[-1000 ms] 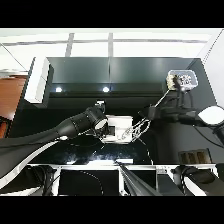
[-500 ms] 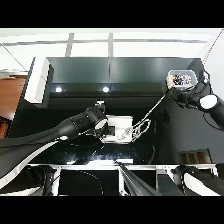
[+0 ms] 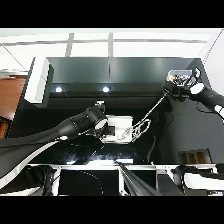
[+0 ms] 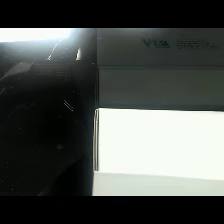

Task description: Fold the box and place the chain.

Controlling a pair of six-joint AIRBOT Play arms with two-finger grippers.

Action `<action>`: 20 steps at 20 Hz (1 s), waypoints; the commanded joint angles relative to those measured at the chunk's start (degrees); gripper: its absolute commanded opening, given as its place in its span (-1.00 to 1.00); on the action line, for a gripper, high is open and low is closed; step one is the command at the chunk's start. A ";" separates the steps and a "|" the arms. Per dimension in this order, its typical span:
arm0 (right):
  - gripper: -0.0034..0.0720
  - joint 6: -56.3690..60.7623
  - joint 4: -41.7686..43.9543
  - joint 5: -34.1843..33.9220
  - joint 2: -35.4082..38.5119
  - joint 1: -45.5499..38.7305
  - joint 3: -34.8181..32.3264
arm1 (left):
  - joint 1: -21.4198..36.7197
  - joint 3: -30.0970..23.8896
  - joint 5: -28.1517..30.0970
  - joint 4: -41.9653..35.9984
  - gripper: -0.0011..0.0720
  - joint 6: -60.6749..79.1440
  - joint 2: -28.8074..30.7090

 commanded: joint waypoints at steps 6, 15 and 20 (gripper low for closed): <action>-0.81 -4.15 0.15 10.05 1.25 -0.07 3.56 | 0.02 -0.02 -0.13 -0.02 -0.88 0.02 0.00; -0.81 -16.96 -0.11 32.87 33.44 -2.12 4.33 | 0.02 -0.02 -1.05 0.00 -0.88 0.02 0.00; -0.81 -16.94 4.00 40.59 49.07 -2.12 4.44 | 0.02 -0.02 -1.05 0.00 -0.88 0.00 0.00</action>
